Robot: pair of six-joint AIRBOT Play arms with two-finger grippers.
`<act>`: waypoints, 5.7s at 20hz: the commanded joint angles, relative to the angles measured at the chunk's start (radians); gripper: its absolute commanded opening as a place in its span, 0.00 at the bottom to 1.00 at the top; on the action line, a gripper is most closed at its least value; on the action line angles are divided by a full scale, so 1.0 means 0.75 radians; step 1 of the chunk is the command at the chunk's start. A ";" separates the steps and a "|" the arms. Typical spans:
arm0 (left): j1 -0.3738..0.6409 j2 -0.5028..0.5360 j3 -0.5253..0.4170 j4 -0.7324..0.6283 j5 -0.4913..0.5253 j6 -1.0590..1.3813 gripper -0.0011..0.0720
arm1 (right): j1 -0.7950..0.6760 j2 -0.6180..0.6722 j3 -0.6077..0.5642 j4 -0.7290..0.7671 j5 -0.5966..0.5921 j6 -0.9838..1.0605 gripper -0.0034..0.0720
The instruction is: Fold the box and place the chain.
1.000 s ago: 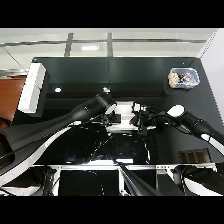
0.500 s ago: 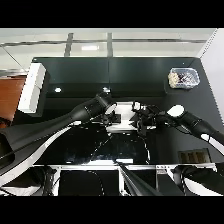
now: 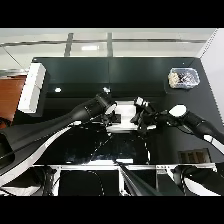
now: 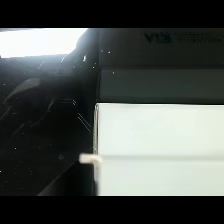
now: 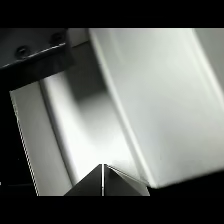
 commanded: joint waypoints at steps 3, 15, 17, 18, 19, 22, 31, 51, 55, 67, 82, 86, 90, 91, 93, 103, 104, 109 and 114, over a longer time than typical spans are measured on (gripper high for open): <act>0.001 0.000 0.001 0.001 -0.002 0.000 0.05 | -0.259 0.277 0.123 -0.514 0.354 0.918 0.07; 0.001 0.000 0.001 0.001 -0.001 0.000 0.05 | -0.834 0.059 -0.163 -0.133 0.399 1.213 0.07; 0.000 0.000 0.001 0.001 -0.001 0.000 0.05 | -0.808 -0.078 -0.163 0.049 0.512 1.091 0.07; 0.001 0.000 0.001 0.001 -0.002 -0.001 0.05 | -0.779 -0.126 -0.163 0.088 0.518 1.077 0.07; 0.000 0.000 0.001 0.001 -0.001 0.000 0.05 | -0.738 -0.162 -0.161 0.105 0.505 1.067 0.07; 0.000 0.000 0.001 0.001 -0.001 0.000 0.05 | -0.605 -0.200 -0.133 0.124 0.477 1.038 0.07; 0.000 0.000 0.001 0.001 -0.001 0.000 0.05 | -0.462 -0.200 0.035 0.068 0.533 1.045 0.71; 0.000 -0.001 0.001 0.001 0.001 -0.001 0.05 | -0.082 -0.200 0.236 -0.247 0.395 1.369 0.71; 0.000 -0.001 0.001 0.001 0.002 0.000 0.05 | 0.079 -0.200 0.322 -0.531 0.358 1.647 0.60; 0.001 -0.001 0.001 0.001 0.010 0.000 0.05 | 0.364 -0.304 0.551 -1.086 0.528 2.378 0.45; 0.001 -0.001 0.001 0.001 0.010 0.000 0.05 | 0.435 -0.362 0.557 -1.176 0.515 2.593 0.44; 0.001 -0.001 0.001 0.001 0.009 0.000 0.05 | 0.436 -0.362 0.557 -1.172 0.529 2.607 0.44; 0.001 -0.001 0.001 0.001 0.010 0.000 0.05 | 0.458 -0.362 0.557 -1.179 0.508 2.624 0.07; 0.001 -0.001 0.001 0.001 0.010 0.000 0.05 | 0.458 -0.362 0.557 -1.186 0.509 2.634 0.07; 0.001 -0.001 0.001 0.001 0.010 0.000 0.05 | 0.458 -0.362 0.557 -1.193 0.518 2.637 0.07; 0.000 -0.001 0.001 0.001 0.009 0.000 0.05 | 0.458 -0.362 0.557 -1.196 0.524 2.635 0.37; 0.000 -0.001 0.001 0.001 0.009 0.000 0.05 | 0.458 -0.362 0.557 -1.196 0.524 2.635 0.37; 0.000 -0.001 0.001 0.001 0.009 0.000 0.05 | 0.458 -0.362 0.557 -1.195 0.537 2.634 0.47; 0.000 -0.001 0.001 0.001 0.009 0.000 0.05 | 0.458 -0.361 0.557 -1.196 0.549 2.614 0.70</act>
